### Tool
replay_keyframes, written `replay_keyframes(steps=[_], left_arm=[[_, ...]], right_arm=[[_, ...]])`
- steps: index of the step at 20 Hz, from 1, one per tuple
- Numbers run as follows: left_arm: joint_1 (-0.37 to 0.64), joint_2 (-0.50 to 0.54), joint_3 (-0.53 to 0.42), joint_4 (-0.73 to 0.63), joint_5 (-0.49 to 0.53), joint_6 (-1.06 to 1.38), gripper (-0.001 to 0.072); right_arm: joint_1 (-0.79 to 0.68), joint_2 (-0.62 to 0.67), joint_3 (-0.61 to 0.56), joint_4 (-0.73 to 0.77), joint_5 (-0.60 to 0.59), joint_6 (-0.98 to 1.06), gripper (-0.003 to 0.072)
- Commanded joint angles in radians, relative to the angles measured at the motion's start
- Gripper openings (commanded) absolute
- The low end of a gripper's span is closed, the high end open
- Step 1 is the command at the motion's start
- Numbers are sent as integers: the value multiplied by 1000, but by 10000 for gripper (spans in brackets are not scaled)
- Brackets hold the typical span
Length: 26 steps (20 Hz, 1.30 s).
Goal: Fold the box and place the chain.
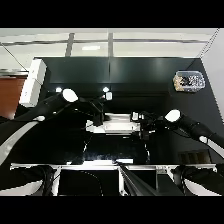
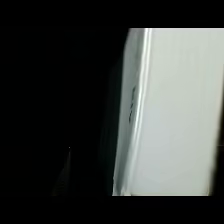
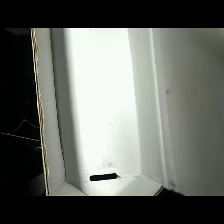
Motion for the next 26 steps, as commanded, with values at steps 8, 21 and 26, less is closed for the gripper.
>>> replay_keyframes(steps=[8, 21, 26], left_arm=[[100, 271, -35, 358, -365, -618, 25], [-10, 161, -180, -583, 267, -273, 25], [-19, 28, -145, -307, 213, -430, 25]], right_arm=[[5, 0, 0, -10, 1, -1, 232], [5, 0, 0, -10, 1, -1, 232], [4, 0, 0, -9, 1, -1, 232]])
